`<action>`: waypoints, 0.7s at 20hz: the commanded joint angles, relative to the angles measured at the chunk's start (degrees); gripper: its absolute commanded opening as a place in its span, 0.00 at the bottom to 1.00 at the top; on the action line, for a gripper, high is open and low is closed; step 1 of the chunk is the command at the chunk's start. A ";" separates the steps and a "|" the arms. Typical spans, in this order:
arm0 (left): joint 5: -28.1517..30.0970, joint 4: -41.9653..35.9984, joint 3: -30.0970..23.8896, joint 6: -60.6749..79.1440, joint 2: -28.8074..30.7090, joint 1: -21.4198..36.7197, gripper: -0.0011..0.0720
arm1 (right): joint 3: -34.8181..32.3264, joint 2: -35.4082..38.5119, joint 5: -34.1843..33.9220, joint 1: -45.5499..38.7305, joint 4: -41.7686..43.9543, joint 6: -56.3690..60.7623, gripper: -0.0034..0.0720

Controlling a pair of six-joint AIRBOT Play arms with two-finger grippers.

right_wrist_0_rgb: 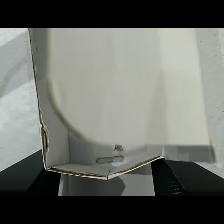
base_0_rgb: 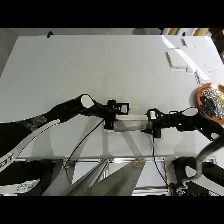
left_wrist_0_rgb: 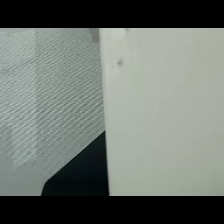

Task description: Fold the box and place the chain.

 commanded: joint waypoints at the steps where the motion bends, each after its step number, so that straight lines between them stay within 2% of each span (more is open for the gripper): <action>1: 0.02 -0.02 0.02 -0.02 0.00 -0.04 0.03 | -0.02 -0.04 -0.02 0.24 1.49 -0.02 0.83; 2: 0.02 -0.02 0.02 -0.02 -0.02 -0.04 0.03 | -0.02 -0.04 -0.04 0.24 1.49 -0.02 0.86; 7: 0.02 -0.02 0.02 -0.02 0.00 -0.04 0.03 | -0.02 -0.04 -0.04 0.24 1.36 -0.02 0.84; 8: 0.02 -0.02 0.02 -0.02 0.00 -0.04 0.03 | -0.02 -0.04 -0.04 0.24 1.25 -0.02 0.73; 9: 0.04 -0.02 0.02 -0.02 0.00 -0.04 0.03 | -0.02 -0.04 -0.04 0.24 1.20 0.00 0.67; 12: 0.02 -0.02 0.02 -0.02 0.00 -0.04 0.03 | -0.02 -0.15 0.00 0.24 0.66 0.22 0.57; 14: 0.02 -0.02 0.02 -0.02 0.00 -0.04 0.03 | -0.02 -0.15 0.02 0.24 -0.50 0.24 0.57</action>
